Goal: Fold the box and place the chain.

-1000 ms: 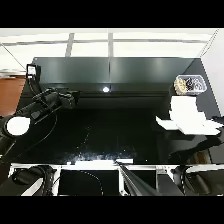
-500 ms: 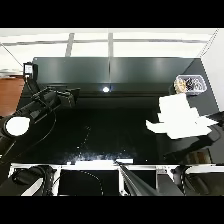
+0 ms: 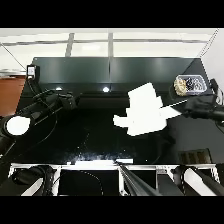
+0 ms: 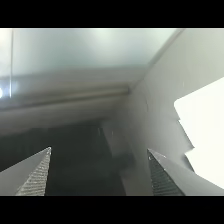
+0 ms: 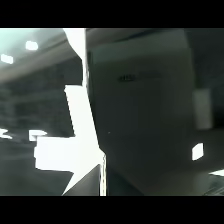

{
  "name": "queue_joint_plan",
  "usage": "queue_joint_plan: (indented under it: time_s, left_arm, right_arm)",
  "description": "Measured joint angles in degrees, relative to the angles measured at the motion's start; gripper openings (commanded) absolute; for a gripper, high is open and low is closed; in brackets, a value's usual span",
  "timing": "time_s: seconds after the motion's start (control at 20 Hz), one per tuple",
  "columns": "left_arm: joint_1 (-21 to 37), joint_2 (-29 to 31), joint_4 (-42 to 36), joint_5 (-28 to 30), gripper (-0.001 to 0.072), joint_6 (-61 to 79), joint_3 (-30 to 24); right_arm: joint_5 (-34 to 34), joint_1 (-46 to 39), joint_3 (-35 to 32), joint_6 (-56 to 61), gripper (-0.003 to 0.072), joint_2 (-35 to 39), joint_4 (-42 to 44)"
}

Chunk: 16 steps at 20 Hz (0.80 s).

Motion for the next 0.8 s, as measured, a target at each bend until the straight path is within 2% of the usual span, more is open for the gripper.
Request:
queue_joint_plan:
  time_s: [0.2,0.3,0.55,0.8]
  left_arm:
    - [0.0,-1.7,-3.1,-7.0,0.0700,-0.5,0.0]
    - [0.0,-3.7,-5.8,-11.0,0.0700,-2.0,0.0]
    - [1.3,-12.9,-14.3,-20.3,0.0701,-2.4,0.0]
    - [3.3,-25.0,-35.7,-29.7,0.0701,18.1,0.0]
  right_arm:
    - [-8.7,11.0,-9.6,-3.1,0.0041,14.7,0.7]
    - [-11.7,15.4,-13.0,-5.3,0.0041,18.7,2.3]
    - [-16.7,25.5,-16.7,-8.1,0.0041,22.1,1.5]
    - [-19.3,29.0,-17.5,-6.7,0.0041,22.9,-0.3]
